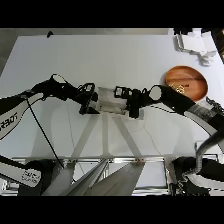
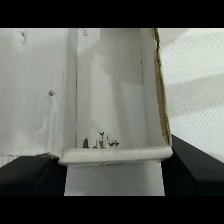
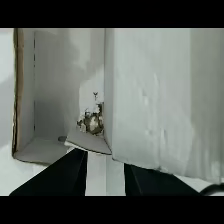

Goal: Fold the box and place the chain.

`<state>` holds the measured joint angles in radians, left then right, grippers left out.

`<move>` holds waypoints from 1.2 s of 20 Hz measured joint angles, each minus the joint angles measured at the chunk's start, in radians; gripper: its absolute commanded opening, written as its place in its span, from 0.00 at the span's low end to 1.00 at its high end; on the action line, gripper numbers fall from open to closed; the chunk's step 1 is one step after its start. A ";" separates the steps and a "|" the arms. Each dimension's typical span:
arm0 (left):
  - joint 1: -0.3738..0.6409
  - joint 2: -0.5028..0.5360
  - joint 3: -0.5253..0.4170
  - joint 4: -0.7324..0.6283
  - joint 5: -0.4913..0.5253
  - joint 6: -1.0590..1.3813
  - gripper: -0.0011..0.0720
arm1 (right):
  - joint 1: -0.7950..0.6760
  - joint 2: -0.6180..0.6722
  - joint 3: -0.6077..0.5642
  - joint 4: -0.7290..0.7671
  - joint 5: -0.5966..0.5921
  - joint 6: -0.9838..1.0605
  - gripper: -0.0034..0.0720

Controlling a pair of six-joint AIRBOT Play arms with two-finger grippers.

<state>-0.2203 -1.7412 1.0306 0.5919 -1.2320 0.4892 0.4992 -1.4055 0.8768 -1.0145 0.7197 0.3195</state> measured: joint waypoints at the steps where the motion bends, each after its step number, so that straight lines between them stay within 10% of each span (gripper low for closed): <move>1: 0.000 0.000 0.000 0.001 0.000 0.000 0.23 | 0.001 0.000 0.000 0.016 0.000 -0.003 0.33; 4: 0.000 0.000 0.000 0.001 0.000 0.000 0.23 | 0.003 -0.002 0.000 0.048 0.001 -0.009 0.38; 6: 0.000 0.000 0.000 0.001 0.000 0.000 0.23 | 0.003 -0.002 0.000 0.057 0.000 -0.010 0.59; 16: 0.000 0.000 0.000 -0.001 0.001 0.000 0.23 | -0.027 0.064 0.000 -0.143 0.009 0.222 0.57; 20: 0.000 0.000 0.000 -0.001 0.001 0.000 0.23 | -0.096 0.168 -0.003 -0.208 0.075 0.372 0.06; 24: 0.000 0.000 0.000 -0.001 0.001 0.000 0.23 | -0.199 0.252 -0.060 -0.240 0.199 0.541 0.05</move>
